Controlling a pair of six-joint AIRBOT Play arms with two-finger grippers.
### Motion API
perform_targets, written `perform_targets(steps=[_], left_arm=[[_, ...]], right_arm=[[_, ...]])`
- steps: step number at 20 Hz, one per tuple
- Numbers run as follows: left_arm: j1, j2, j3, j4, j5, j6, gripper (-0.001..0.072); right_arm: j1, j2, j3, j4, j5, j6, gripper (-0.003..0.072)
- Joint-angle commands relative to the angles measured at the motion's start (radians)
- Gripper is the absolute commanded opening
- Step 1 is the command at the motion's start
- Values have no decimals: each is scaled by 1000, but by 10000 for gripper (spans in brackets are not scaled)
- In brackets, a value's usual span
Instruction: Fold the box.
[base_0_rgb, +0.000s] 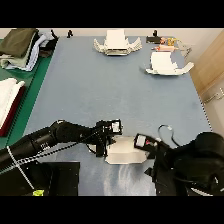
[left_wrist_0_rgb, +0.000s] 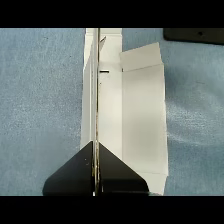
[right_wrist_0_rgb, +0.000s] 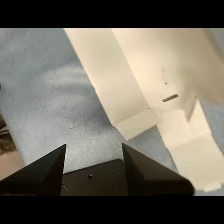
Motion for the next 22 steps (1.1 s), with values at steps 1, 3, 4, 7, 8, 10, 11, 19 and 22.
perform_targets(steps=[1,3,4,7,8,10,11,19,22], left_arm=[[0,-1,0,0,-1,0,15],[0,-1,0,0,0,0,15],[0,-1,0,0,0,0,15],[0,-1,0,0,0,0,15],[0,-1,0,0,0,0,15],[0,-1,0,0,0,0,15],[0,-1,0,0,0,0,15],[0,-1,0,0,0,0,15],[0,-1,0,0,0,0,15]], right_arm=[[180,-114,-41,-106,143,-59,527],[227,-172,-41,-232,233,-10,527],[237,-194,-41,-263,264,-5,527],[238,-240,-41,-286,322,-5,527],[238,-250,-41,-295,333,-5,525],[238,-266,-41,-348,346,37,521],[238,-270,-41,-398,346,83,521],[239,-239,9,-504,269,270,521],[239,-209,8,-510,242,330,521]])
